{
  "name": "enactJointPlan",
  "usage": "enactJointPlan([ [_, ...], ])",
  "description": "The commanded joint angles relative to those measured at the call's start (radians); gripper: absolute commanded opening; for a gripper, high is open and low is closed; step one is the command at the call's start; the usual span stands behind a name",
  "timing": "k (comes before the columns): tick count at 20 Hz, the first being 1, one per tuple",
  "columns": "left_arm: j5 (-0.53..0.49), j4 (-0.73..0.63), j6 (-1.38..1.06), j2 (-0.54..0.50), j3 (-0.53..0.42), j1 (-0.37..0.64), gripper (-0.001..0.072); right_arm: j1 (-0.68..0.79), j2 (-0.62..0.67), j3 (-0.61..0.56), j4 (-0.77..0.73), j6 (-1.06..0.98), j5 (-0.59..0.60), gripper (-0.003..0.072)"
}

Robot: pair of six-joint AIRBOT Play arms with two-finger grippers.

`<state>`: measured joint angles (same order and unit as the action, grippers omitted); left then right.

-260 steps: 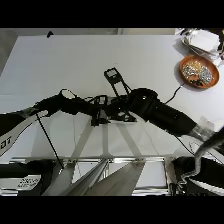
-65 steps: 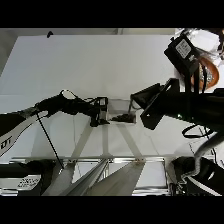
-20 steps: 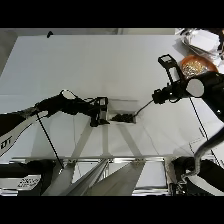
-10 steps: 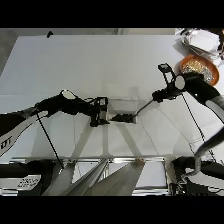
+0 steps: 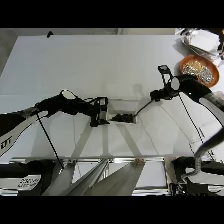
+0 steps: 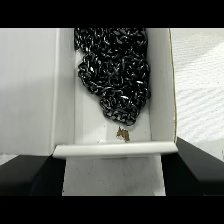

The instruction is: Fold the box and place the chain.

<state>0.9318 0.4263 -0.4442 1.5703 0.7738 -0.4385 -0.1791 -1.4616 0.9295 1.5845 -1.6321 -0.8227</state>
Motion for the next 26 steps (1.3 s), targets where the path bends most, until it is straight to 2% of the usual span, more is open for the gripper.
enactJointPlan([
  [1, 0.000, 0.000, 0.000, -0.001, 0.002, 0.000, 0.0274, 0.000, -0.031, -0.001, 0.000, -0.043, 0.003, 0.0320],
  [3, 0.000, 0.000, 0.000, -0.001, 0.001, 0.000, 0.0274, 0.000, -0.031, -0.001, 0.000, -0.043, 0.005, 0.0230],
  [5, 0.000, 0.000, 0.000, -0.001, 0.001, 0.000, 0.0274, 0.000, -0.031, -0.001, -0.002, -0.043, -0.001, 0.0058],
  [6, 0.000, 0.000, 0.000, -0.001, 0.001, 0.000, 0.0274, 0.000, -0.028, -0.001, -0.003, -0.042, -0.009, 0.0023],
  [11, 0.000, 0.000, 0.000, -0.001, 0.001, 0.000, 0.0274, 0.000, 0.060, -0.001, -0.007, -0.007, -0.064, 0.0022],
  [17, 0.000, 0.000, 0.000, -0.001, 0.001, 0.000, 0.0274, -0.023, 0.341, -0.001, -0.128, 0.105, -0.182, 0.0022],
  [21, 0.000, 0.000, 0.000, -0.001, 0.001, 0.000, 0.0274, -0.174, 0.529, -0.001, -0.133, 0.092, -0.251, 0.0022],
  [26, 0.000, 0.000, 0.000, -0.001, 0.001, 0.000, 0.0274, -0.392, 0.650, -0.001, -0.150, 0.027, -0.180, 0.0022],
])
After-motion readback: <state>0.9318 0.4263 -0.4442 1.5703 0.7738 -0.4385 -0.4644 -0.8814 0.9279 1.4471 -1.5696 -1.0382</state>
